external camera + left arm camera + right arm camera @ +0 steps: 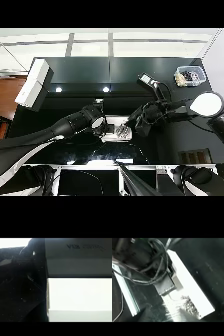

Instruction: Fold the box and place the chain.

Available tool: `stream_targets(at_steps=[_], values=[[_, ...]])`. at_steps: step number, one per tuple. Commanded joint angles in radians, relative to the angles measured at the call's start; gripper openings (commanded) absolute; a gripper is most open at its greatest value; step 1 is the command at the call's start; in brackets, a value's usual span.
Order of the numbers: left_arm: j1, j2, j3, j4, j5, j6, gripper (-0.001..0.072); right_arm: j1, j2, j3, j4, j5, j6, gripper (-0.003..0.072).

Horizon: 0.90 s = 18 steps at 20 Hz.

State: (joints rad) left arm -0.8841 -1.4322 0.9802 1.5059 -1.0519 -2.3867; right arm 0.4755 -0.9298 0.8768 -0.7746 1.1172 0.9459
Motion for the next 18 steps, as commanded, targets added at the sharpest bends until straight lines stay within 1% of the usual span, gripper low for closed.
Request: stream_targets(at_steps=[1, 4, 9, 10, 11, 12, 15, 18], values=[[0.001, 0.000, 0.001, 0.000, 0.003, 0.000, 0.0033, 0.010, -0.016, 0.001, -0.040, 0.001, 0.054, 0.0511], [0.001, 0.000, 0.001, 0.000, 0.006, 0.000, 0.0033, -0.044, -0.008, 0.002, -0.064, 0.032, 0.054, 0.0510], [0.002, 0.000, 0.002, -0.002, 0.019, -0.001, 0.0037, -0.248, 0.014, 0.002, -0.076, 0.179, 0.054, 0.0510], [0.003, 0.003, 0.005, -0.014, 0.017, -0.001, 0.0114, -0.270, 0.014, 0.002, -0.076, 0.203, 0.054, 0.0510], [0.005, 0.006, 0.015, -0.027, 0.013, -0.001, 0.0288, -0.283, 0.014, 0.002, -0.076, 0.221, 0.053, 0.0510], [0.005, 0.013, 0.030, -0.024, 0.004, -0.001, 0.0416, -0.290, 0.014, 0.002, -0.076, 0.233, 0.053, 0.0510], [0.008, 0.056, 0.067, -0.019, -0.026, 0.026, 0.0418, -0.290, 0.014, 0.002, -0.076, 0.232, 0.053, 0.0510], [0.021, 0.138, 0.070, -0.029, -0.114, 0.198, 0.0418, -0.290, 0.014, 0.002, -0.076, 0.231, 0.057, 0.0511]])
